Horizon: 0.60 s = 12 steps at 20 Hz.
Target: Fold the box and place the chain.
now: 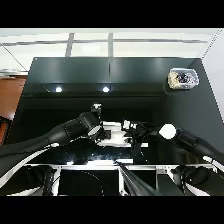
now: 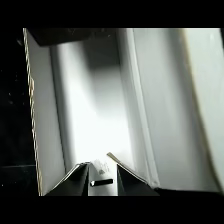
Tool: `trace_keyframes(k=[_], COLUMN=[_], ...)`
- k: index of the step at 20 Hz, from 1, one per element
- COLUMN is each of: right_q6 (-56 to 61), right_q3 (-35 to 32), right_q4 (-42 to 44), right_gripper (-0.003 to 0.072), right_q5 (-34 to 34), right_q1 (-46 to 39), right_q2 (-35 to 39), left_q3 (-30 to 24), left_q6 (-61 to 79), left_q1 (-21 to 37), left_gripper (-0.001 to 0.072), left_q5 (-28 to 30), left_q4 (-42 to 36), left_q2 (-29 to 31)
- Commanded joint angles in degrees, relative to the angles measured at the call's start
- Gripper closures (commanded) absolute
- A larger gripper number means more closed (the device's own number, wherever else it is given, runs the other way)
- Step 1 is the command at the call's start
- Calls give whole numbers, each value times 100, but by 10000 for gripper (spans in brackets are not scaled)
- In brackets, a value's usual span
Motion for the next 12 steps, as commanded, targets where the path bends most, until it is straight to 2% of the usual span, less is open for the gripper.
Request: trace_keyframes(k=[1,3,4,5,6,7,9,10,11,12], right_q6=[-7,-2,2,0,-2,2,39,107,417,1003], right_q3=[4,7,4,4,4,4,4,9,11,13], right_q4=[282,258,258,256,249,173,166,13,-295,-697], right_gripper=[489,487,390,222,247,518,333,541,611,626], right_q5=[-216,-234,-258,-293,-293,-256,-258,-247,-184,15], right_q1=[146,162,151,151,151,151,151,149,144,57], right_q2=[-190,-227,-227,-227,-227,-227,-227,-221,-168,-33], left_q3=[0,0,0,0,0,0,0,0,0,0], left_q6=[-4,-4,-4,-4,-4,-4,-4,-2,-2,-4], left_q1=[2,2,2,2,2,2,2,2,2,2], left_gripper=[678,679,679,679,678,679,678,678,679,678], left_q5=[2,2,2,2,2,0,0,0,2,4], left_q4=[0,0,0,0,0,0,0,0,0,-2], left_q2=[-4,-4,-4,-4,-4,-4,-4,-4,-4,-4])
